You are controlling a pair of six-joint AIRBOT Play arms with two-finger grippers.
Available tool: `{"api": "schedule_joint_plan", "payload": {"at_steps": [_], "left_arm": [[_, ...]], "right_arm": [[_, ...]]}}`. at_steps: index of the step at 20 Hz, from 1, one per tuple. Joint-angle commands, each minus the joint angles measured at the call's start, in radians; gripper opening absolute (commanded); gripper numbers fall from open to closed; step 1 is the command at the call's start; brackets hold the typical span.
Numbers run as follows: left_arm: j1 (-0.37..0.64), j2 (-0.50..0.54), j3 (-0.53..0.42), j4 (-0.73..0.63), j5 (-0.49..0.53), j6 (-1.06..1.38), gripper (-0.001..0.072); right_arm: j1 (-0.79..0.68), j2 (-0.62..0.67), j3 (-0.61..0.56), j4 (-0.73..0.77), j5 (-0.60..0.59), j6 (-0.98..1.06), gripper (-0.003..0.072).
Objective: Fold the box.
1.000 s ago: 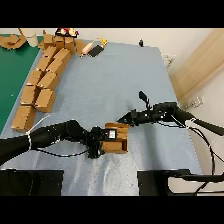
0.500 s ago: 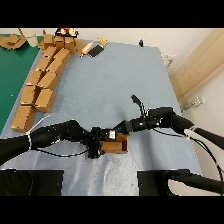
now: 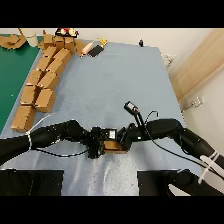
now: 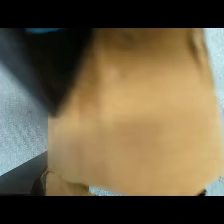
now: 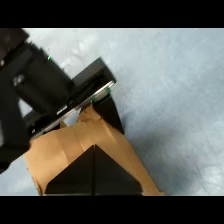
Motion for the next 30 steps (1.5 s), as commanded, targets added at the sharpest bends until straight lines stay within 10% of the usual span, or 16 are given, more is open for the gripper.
{"api": "schedule_joint_plan", "payload": {"at_steps": [1, 13, 16, 30], "left_arm": [[0.0, 0.0, 0.0, 0.0, 0.0, 0.0, 0.051], [0.0, 0.0, 0.0, 0.0, 0.0, 0.0, 0.0509], [0.0, 0.0, 0.0, 0.0, 0.0, 0.0, 0.051], [0.0, 0.0, 0.0, 0.0, 0.0, 0.0, 0.051]], "right_arm": [[0.113, 0.065, -0.025, -0.169, 0.101, 0.105, 0.0003], [0.352, 0.174, -0.031, -0.547, 0.209, 0.313, 0.0041], [0.38, 0.219, -0.04, -0.581, 0.192, 0.312, 0.0408], [0.38, 0.261, -0.089, -0.61, 0.185, 0.059, 0.0458]]}}
